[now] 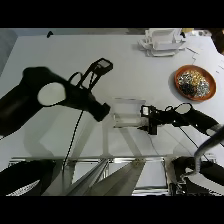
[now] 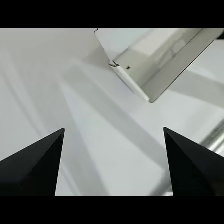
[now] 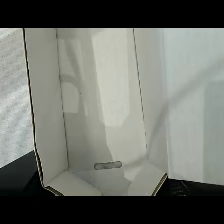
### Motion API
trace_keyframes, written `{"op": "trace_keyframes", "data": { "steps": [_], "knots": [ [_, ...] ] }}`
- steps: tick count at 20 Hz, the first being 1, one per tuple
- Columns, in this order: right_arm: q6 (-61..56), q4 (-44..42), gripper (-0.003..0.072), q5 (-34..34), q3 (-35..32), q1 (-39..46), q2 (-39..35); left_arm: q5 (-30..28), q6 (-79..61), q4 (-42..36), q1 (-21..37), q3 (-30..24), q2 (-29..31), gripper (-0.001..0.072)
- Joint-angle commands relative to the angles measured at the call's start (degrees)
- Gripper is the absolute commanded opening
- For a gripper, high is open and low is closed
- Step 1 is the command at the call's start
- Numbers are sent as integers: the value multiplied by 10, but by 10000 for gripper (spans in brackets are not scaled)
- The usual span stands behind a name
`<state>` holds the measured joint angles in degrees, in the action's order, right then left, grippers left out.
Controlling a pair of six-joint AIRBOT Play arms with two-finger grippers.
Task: Fold the box and place the chain.
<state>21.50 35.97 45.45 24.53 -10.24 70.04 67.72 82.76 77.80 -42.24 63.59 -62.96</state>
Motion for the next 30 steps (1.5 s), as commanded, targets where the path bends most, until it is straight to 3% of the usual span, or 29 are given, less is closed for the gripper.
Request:
{"op": "trace_keyframes", "data": {
  "steps": [1,4,6,9,12,14,17,23,30],
  "knots": [
    [0,0,310,0,0,0,0,-141,-371,-91,62,-134,54,700],
    [0,0,310,0,0,0,0,-213,-734,-234,119,-236,36,700],
    [0,0,310,0,0,0,0,-207,-901,-300,147,-251,-12,700],
    [0,0,310,0,0,0,0,-227,-1020,-409,165,-250,-107,700],
    [0,0,310,0,0,0,0,-244,-1069,-476,164,-242,-183,700],
    [0,0,310,0,0,0,0,-242,-1087,-478,158,-233,-211,700],
    [0,0,310,0,0,0,0,-241,-1108,-484,149,-223,-224,701],
    [0,0,310,0,0,0,0,-223,-1149,-577,121,-209,-237,703],
    [0,0,310,0,0,0,0,-203,-1149,-527,121,-207,-250,703]
  ]
}}
